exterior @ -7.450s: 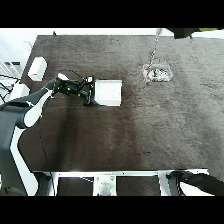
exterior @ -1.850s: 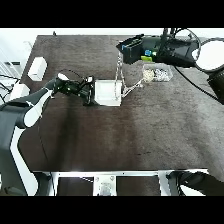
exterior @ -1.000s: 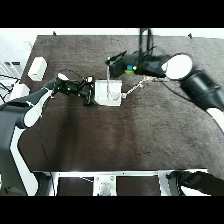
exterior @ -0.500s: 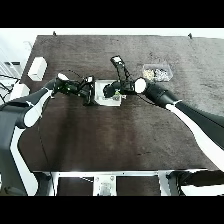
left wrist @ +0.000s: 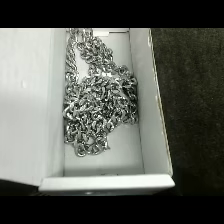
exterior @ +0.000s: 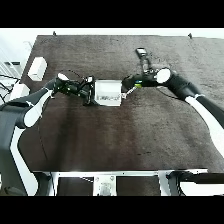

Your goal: Fold the box and place the chain.

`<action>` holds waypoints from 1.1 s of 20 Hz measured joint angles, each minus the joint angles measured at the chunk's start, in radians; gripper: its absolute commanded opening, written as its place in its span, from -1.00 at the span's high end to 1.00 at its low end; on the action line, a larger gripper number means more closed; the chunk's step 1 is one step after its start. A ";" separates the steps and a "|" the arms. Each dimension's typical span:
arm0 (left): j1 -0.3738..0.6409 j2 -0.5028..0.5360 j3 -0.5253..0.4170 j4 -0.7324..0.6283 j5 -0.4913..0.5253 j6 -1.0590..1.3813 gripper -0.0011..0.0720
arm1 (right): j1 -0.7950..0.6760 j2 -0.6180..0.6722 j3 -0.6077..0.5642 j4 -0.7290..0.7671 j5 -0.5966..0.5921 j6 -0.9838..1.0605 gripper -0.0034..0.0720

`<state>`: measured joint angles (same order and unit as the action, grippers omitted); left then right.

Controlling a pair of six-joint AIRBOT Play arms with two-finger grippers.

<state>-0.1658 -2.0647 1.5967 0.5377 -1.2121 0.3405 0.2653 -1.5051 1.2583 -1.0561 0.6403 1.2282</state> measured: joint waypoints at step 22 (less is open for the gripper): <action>0.000 0.000 0.000 0.000 0.000 0.000 -0.47 | -0.206 -0.334 0.156 0.025 -0.030 0.073 -0.24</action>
<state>-0.1658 -2.0647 1.5967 0.5373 -1.2118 0.3405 0.0593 -1.8393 1.4147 -1.0309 0.6106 1.3014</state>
